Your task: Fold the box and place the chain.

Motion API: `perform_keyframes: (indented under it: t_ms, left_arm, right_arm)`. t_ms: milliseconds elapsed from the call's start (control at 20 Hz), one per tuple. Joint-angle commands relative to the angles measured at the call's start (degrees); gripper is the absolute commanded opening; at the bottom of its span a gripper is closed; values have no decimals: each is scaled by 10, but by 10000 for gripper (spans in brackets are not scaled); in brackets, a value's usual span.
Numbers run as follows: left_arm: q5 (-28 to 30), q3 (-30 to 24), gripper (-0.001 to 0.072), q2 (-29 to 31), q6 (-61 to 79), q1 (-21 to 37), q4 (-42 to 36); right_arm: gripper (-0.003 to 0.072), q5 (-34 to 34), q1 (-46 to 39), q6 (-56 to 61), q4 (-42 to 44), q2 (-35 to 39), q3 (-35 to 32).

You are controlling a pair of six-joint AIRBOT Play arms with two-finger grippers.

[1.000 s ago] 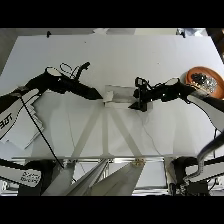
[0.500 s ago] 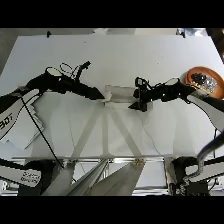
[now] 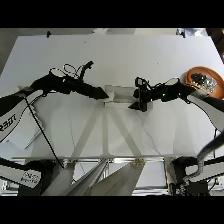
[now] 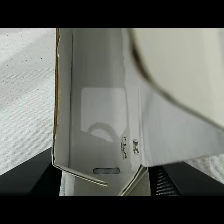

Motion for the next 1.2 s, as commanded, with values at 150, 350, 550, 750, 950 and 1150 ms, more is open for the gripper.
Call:
perform_keyframes:
  t_ms: [150,350,550,750,950,1150]
  left_arm:
    - [33,0,533,-2,-20,-19,3]
    - [62,0,533,-2,-32,-44,15]
    - [80,0,509,-2,-82,-54,77]
    - [96,0,507,-2,-135,-52,78]
    - [115,0,488,-2,-197,-54,104]
    - [128,0,487,-2,-214,-54,104]
  right_arm:
    - [381,0,0,0,0,0,0]
    - [381,0,0,0,0,0,0]
    - [381,0,0,0,0,0,0]
    - [381,0,0,0,0,0,0]
    - [381,0,0,0,0,0,0]
    - [381,0,0,0,0,0,0]
